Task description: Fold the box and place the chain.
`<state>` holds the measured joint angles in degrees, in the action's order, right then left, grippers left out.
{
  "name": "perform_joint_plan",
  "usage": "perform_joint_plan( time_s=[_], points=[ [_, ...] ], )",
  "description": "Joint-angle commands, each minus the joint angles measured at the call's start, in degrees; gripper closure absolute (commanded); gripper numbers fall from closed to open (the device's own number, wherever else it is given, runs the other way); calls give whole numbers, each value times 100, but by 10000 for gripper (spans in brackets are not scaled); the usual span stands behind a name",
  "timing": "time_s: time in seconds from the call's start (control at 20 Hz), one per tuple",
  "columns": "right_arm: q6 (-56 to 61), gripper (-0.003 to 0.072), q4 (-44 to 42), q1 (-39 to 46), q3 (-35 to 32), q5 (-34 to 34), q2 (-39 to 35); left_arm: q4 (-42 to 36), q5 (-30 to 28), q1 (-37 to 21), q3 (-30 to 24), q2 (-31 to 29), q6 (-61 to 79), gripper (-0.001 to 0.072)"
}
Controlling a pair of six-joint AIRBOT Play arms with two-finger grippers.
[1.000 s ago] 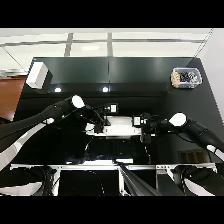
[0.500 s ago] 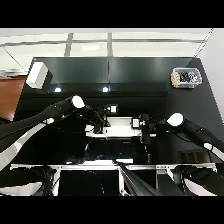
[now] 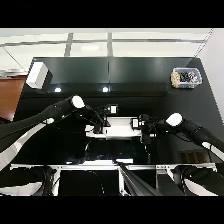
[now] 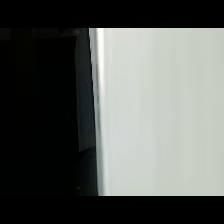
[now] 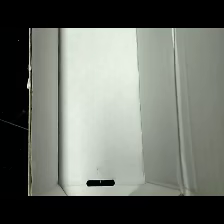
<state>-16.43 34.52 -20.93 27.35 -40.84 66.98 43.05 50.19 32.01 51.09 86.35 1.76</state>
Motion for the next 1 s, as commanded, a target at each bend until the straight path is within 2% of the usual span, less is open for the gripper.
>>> perform_joint_plan(
  time_s=[0.0,0.3,0.35,0.8,0.85,0.9,0.95],
  points=[
    [4,24,-2,0,-2,7,39,0,-4,-2,4,2,4,678],
    [7,27,-4,129,-2,11,39,0,-4,-2,4,2,4,678],
    [7,71,-9,129,-2,4,39,0,-4,-2,4,2,4,678],
    [9,83,-13,122,-2,-15,39,0,-7,-4,4,2,2,678],
    [11,232,-20,122,-2,-15,39,0,-7,-4,4,2,2,678],
    [9,267,-24,122,-2,-15,39,0,-4,-4,4,2,2,678],
    [11,267,-26,122,-2,-17,39,0,-2,-4,4,2,2,678]
  ],
)
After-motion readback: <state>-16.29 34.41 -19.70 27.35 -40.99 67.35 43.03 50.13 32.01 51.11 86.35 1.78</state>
